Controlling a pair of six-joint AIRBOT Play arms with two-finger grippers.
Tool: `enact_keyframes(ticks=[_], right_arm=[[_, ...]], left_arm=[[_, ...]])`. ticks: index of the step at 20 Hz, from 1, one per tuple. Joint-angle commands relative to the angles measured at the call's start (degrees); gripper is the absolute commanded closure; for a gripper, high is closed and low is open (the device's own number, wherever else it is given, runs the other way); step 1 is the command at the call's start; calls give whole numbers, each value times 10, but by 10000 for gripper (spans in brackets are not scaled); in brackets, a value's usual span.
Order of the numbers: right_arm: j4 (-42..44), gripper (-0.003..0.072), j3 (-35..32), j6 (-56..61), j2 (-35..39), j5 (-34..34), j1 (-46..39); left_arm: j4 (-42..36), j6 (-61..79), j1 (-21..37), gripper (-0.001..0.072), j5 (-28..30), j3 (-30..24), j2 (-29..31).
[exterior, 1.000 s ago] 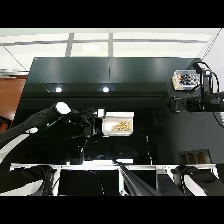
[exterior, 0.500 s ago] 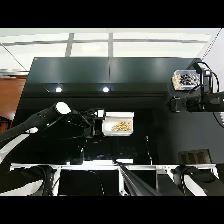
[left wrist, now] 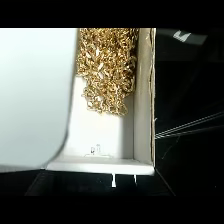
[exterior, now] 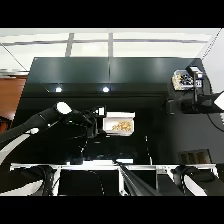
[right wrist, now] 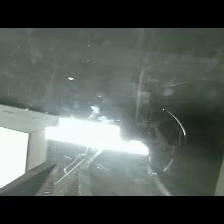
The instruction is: Fold the box and place the chain.
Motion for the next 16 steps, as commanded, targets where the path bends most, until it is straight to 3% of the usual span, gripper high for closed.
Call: enact_keyframes(ticks=[1, 4, 6, 10, 16], right_arm=[[84, -30, -11, 1, -34, -46, 40], [187, -29, -11, -68, -93, -148, 87], [233, -24, -11, -186, -127, -172, 121], [215, -19, -10, -375, -148, -134, 200], [192, -19, -9, -606, -145, -21, 209]], left_arm=[[-3, -1, -3, 316, 12, 0, 0], [-1, -1, -3, 316, 21, 0, 1], [-1, -1, -3, 315, 21, 0, 1], [-1, 0, -3, 314, 23, 0, 1], [-1, 0, -3, 312, 21, 0, 1]])
